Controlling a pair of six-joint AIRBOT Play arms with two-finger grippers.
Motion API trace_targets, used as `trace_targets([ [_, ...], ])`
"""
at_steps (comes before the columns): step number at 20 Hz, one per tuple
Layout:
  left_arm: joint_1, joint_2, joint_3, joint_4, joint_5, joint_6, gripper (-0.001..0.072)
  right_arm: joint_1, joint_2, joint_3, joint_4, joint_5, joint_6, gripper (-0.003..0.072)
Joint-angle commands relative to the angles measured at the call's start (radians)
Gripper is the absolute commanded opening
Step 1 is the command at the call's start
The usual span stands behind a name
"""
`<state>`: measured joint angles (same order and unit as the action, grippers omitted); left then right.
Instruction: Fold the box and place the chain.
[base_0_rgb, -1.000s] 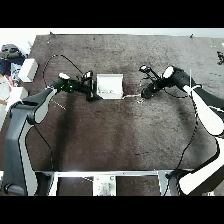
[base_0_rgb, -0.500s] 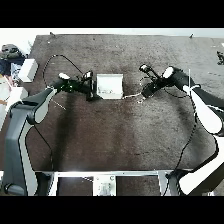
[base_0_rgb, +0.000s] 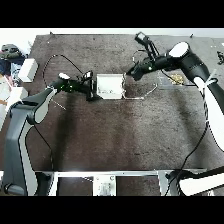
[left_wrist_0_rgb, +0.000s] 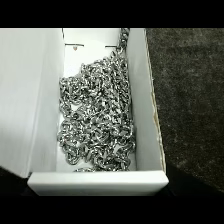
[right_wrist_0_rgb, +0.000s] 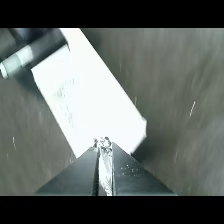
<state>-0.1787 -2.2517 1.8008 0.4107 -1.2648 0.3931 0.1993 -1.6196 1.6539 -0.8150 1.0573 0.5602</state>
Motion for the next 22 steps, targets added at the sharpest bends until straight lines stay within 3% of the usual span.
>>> trace_targets([
  [1, 0.000, 0.000, 0.000, 0.000, 0.000, 0.000, 0.0405, 0.079, 0.023, 0.069, 0.027, -0.038, 0.021, 0.0010],
  [4, 0.000, 0.000, 0.000, 0.000, 0.000, 0.000, 0.0405, 0.134, 0.010, 0.072, 0.008, -0.106, 0.023, 0.0010],
  [10, 0.000, 0.000, 0.000, 0.000, 0.000, 0.000, 0.0405, 0.175, -0.108, 0.072, -0.104, -0.104, 0.143, 0.0012],
  [11, 0.000, 0.000, 0.000, 0.000, 0.000, 0.000, 0.0405, 0.175, -0.120, 0.072, -0.158, -0.103, 0.177, 0.0061],
  [12, 0.000, 0.000, 0.000, 0.000, 0.000, 0.000, 0.0405, 0.173, -0.125, 0.072, -0.235, -0.094, 0.227, 0.0327],
  [13, 0.000, 0.000, 0.000, 0.000, 0.000, 0.000, 0.0405, 0.171, -0.126, 0.072, -0.314, -0.079, 0.264, 0.0436],
  [14, 0.000, 0.000, 0.000, 0.000, 0.000, 0.000, 0.0405, 0.160, -0.125, 0.072, -0.383, -0.044, 0.276, 0.0295],
  [17, 0.000, 0.000, 0.000, 0.001, 0.000, 0.000, 0.0405, 0.063, -0.125, 0.066, -0.411, 0.062, 0.283, 0.0287],
  [22, 0.000, 0.000, 0.000, 0.000, 0.000, 0.000, 0.0405, -0.156, -0.153, 0.012, -0.413, 0.062, 0.327, 0.0288],
])
